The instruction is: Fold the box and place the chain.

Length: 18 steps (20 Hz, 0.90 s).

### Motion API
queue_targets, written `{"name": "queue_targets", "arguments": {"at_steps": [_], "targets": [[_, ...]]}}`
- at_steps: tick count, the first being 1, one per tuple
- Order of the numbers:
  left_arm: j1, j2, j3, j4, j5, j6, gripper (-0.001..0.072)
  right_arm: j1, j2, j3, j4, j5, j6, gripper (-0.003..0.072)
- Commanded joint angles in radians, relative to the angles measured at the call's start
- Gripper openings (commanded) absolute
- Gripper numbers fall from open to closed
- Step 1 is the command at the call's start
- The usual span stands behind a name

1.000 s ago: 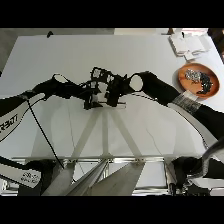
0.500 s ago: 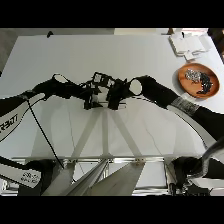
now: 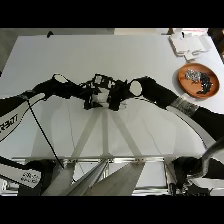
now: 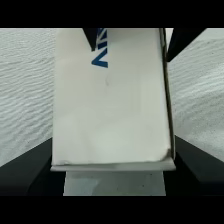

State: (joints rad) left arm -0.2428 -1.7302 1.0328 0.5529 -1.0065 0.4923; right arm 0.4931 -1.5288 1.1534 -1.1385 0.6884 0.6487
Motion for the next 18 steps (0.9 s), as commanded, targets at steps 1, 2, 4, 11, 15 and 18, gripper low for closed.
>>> {"name": "queue_targets", "arguments": {"at_steps": [1, 2, 4, 11, 15, 18], "targets": [[0.000, 0.001, 0.000, 0.000, 0.000, 0.000, 0.0336, 0.017, -0.003, -0.015, -0.006, -0.006, 0.001, 0.0340], [0.000, 0.001, 0.000, 0.000, 0.000, 0.000, 0.0336, 0.023, -0.003, -0.025, -0.008, -0.014, 0.001, 0.0341], [0.000, 0.001, 0.000, 0.000, 0.000, 0.000, 0.0336, 0.026, -0.003, -0.031, -0.010, -0.019, 0.001, 0.0341], [0.000, 0.001, 0.000, 0.000, 0.000, 0.000, 0.0336, 0.025, 0.056, -0.031, -0.009, -0.046, 0.006, 0.0342], [0.000, 0.001, 0.000, 0.000, 0.000, 0.000, 0.0336, 0.023, 0.109, -0.031, -0.006, -0.045, 0.146, 0.0330], [0.000, 0.001, 0.000, 0.000, 0.000, 0.000, 0.0336, -0.008, 0.106, -0.033, 0.056, -0.023, 0.307, 0.0008]]}}
